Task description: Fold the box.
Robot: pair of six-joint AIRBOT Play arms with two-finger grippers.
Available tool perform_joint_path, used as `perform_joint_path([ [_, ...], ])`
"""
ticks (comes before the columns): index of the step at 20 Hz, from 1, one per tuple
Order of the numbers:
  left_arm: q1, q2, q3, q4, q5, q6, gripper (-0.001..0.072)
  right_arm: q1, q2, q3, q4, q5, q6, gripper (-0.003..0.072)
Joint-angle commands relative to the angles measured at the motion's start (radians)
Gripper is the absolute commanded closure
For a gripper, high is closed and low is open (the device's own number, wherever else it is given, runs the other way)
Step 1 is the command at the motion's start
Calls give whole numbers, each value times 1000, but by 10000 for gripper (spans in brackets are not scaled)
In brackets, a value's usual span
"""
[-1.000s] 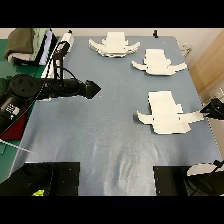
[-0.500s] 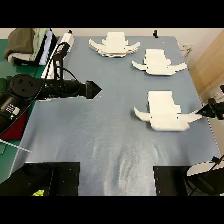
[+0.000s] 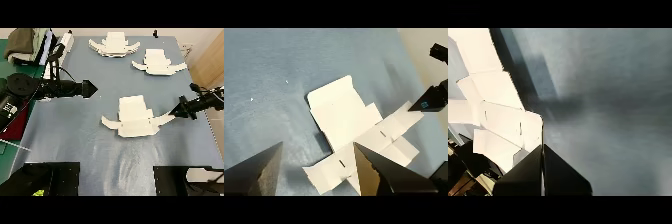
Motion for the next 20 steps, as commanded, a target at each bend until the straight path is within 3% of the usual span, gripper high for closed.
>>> perform_joint_path([
  [1, 75, 0, 0, 1, -93, 8, 25, 188, 177, -172, -36, -134, 169, 681],
  [4, 128, 0, 0, 1, -150, 24, 25, 300, 287, -267, -43, -322, 246, 672],
  [5, 139, 0, 0, 1, -159, 30, 25, 320, 303, -277, -43, -350, 253, 519],
  [6, 146, 0, 0, 1, -169, 31, 25, 335, 306, -277, -45, -352, 267, 282],
  [7, 151, 0, 0, 2, -175, 31, 25, 343, 306, -277, -55, -351, 290, 239],
  [10, 150, 0, 0, 1, -180, 31, 25, 344, 306, -277, -186, -351, 399, 247],
  [12, 150, 0, 0, 1, -192, 31, 25, 344, 306, -279, -248, -349, 429, 337],
  [20, 150, 0, 0, 0, -220, 12, 25, 346, 225, -341, 31, -334, 155, 339],
])
